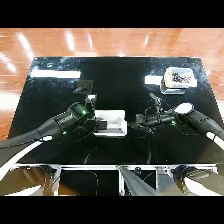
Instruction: Fold the box and place the chain.
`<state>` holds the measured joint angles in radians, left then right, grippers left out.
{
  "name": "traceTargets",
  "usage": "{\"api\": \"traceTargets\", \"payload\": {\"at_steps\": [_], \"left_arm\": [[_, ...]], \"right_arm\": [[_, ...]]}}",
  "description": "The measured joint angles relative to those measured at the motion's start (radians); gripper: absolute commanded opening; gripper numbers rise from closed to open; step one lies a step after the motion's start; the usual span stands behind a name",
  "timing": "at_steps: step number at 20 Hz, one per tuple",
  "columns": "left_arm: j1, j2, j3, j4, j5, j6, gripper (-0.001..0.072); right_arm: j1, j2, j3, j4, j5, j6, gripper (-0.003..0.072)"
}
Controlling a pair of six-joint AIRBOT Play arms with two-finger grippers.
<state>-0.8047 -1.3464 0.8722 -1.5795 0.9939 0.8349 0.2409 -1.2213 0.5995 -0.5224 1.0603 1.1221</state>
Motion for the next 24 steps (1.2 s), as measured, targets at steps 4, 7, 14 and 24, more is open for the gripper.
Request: {"api": "traceTargets", "payload": {"at_steps": [4, 7, 14, 24], "left_arm": [[0.0, 0.0, 0.0, 0.0, 0.0, 0.0, 0.0016], [0.0, 0.0, 0.0, 0.0, 0.0, 0.0, 0.0016], [0.0, 0.0, 0.0, 0.0, 0.0, -0.001, 0.0016], [0.0, 0.0, 0.0, 0.0, -0.002, -0.002, 0.0016]], "right_arm": [[0.044, 0.0, 0.054, -0.048, 0.033, 0.055, 0.0557], [0.126, 0.0, 0.091, -0.159, 0.012, 0.185, 0.0557], [0.328, -0.001, 0.199, -0.436, -0.098, 0.496, 0.0544], [0.538, -0.046, 0.29, -0.772, -0.179, 0.894, 0.0539]]}}
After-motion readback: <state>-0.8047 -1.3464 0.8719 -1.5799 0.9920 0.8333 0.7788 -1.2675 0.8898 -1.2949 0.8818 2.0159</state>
